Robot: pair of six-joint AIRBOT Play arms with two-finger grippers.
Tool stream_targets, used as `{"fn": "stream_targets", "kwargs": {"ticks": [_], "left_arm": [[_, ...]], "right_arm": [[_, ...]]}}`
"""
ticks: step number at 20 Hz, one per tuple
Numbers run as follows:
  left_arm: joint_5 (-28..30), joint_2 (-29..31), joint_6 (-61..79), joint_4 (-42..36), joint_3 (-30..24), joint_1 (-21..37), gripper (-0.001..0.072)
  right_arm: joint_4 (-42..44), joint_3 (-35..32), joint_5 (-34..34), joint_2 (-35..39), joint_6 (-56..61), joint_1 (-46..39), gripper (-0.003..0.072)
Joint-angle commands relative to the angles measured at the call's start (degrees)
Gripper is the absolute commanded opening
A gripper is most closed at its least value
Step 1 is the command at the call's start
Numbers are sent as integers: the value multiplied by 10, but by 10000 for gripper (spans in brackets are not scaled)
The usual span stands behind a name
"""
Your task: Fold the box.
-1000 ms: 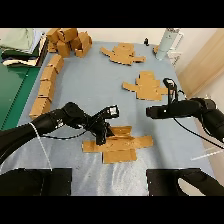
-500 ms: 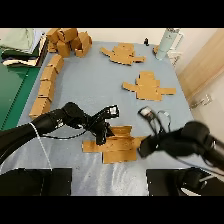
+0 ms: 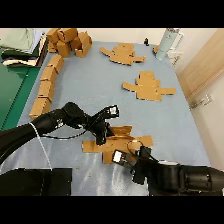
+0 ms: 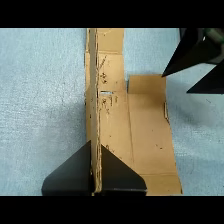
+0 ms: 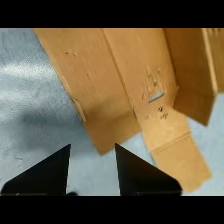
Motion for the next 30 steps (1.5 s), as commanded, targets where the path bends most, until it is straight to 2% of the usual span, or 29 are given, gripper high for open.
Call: {"fn": "stream_targets", "kwargs": {"ticks": [1,8,14,22,27,30], "left_arm": [[0,0,0,0,0,0,15],[0,0,0,0,0,1,15],[0,0,0,0,0,1,15],[0,0,0,0,0,1,15],[0,0,0,0,0,1,15],[0,0,0,0,0,1,15]], "right_arm": [[-90,-5,30,-36,-4,20,426],[-99,-5,65,-54,-5,20,425],[-33,-5,65,-56,-39,20,425],[-106,-4,73,-81,-12,20,424],[-120,7,70,-47,-11,20,423],[-186,7,64,-39,50,20,423]]}}
